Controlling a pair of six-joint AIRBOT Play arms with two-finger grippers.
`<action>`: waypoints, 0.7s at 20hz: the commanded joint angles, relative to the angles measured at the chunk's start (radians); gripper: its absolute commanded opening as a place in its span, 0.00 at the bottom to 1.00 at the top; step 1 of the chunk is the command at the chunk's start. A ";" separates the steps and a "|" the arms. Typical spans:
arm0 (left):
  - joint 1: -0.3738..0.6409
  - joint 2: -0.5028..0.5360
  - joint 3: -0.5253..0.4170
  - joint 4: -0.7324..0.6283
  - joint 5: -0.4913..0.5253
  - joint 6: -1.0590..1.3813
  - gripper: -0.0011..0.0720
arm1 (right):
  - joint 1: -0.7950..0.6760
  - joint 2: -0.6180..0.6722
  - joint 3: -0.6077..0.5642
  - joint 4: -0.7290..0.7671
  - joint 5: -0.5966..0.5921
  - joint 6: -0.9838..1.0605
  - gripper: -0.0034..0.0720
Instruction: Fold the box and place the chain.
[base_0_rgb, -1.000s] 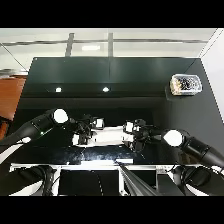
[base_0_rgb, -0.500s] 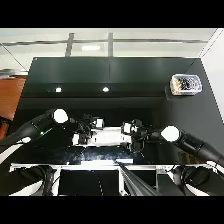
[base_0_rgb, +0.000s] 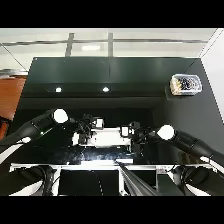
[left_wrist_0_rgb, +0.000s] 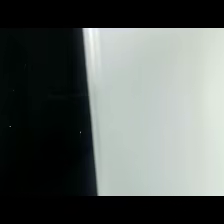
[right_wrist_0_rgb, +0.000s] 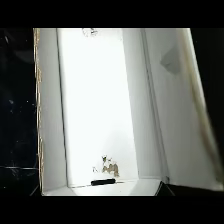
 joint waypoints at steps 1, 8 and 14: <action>0.000 0.000 0.001 -0.003 -0.002 0.000 0.05 | 0.001 -0.022 0.001 0.046 -0.012 -0.041 0.97; 0.000 0.000 0.001 -0.003 -0.002 0.000 0.05 | 0.001 -0.064 0.001 0.046 -0.012 -0.059 0.97; 0.000 0.000 0.001 -0.003 -0.001 0.000 0.05 | 0.001 -0.068 0.001 0.046 -0.014 -0.060 0.97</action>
